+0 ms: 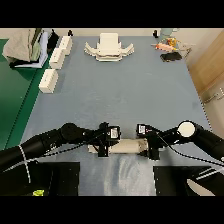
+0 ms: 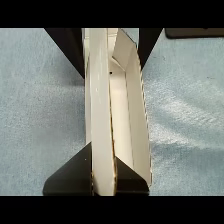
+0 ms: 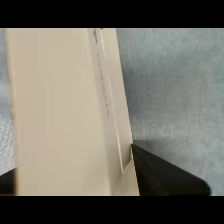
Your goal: Fold the box.
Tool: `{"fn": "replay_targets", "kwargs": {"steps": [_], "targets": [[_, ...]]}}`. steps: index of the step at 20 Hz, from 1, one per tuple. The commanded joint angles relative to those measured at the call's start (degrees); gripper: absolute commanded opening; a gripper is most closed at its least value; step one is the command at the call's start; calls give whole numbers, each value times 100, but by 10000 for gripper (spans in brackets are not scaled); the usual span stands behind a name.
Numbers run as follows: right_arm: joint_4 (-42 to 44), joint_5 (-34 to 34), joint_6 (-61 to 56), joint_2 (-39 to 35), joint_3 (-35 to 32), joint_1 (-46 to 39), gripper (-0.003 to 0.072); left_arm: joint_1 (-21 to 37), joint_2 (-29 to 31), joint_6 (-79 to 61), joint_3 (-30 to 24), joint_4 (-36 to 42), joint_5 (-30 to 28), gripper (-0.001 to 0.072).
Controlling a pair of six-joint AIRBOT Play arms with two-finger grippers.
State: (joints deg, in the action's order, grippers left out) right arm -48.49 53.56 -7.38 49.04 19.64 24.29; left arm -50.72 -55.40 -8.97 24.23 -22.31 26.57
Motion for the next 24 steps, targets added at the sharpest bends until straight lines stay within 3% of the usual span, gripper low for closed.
{"fn": "replay_targets", "kwargs": {"steps": [1, 6, 22, 24], "targets": [[79, 26, 251, 229, -9, -4, 716, 0, 2, -2, 0, 0, -2, 17], [339, 39, 592, 306, -85, -369, 716, 0, 2, -2, 0, 0, -2, 17], [476, -203, 1099, 352, -212, -374, 708, 0, 2, -2, 0, 0, -2, 17], [474, -205, 1154, 365, -212, -372, 644, 0, 2, -2, 0, 0, -2, 17]]}}
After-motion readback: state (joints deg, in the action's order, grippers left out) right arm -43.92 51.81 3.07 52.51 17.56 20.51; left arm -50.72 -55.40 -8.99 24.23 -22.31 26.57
